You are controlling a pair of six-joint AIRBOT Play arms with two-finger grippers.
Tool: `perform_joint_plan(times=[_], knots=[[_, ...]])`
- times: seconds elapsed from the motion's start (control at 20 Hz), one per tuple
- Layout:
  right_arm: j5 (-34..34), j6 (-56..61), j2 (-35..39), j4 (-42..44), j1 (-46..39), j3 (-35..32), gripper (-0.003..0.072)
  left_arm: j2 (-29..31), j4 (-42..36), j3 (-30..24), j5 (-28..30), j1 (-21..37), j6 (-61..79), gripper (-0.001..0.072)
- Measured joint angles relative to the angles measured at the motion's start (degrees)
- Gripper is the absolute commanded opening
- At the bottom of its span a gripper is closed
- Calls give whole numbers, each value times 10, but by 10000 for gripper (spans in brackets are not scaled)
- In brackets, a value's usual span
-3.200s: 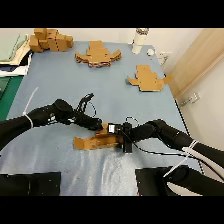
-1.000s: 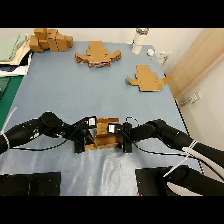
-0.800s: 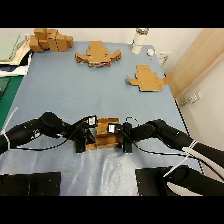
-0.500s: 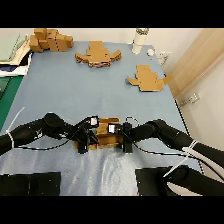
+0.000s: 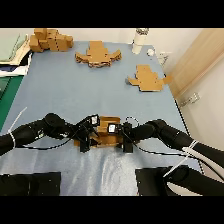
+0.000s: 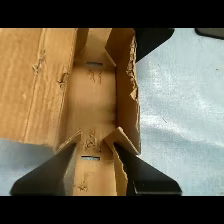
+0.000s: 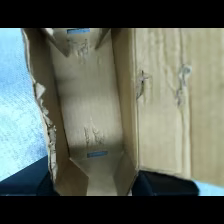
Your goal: Fold the box.
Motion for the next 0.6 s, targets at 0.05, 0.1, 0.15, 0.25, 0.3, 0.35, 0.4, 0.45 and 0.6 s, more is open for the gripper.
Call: perform_joint_plan(times=[0.05,0.1,0.15,0.25,0.3,0.35,0.4,0.45,0.6], knots=[[0,0,0,0,0,0,501,0,-3,0,1,0,2,582],[0,0,0,0,0,0,501,-1,-5,0,2,0,2,606],[0,-1,0,0,0,0,501,-2,-7,0,2,0,2,587],[0,-1,0,0,0,0,501,-5,-9,0,2,0,2,590],[0,-1,0,0,0,0,501,-6,-11,-1,2,0,1,590],[0,-1,0,0,0,0,501,-7,-13,-2,2,-1,1,590],[0,-1,0,0,0,0,501,-8,-14,-2,2,-2,-1,590],[0,-1,0,0,0,0,501,-8,-15,-2,2,-2,-1,589],[0,-1,0,0,0,0,501,-9,-16,-3,1,-3,-3,569]])
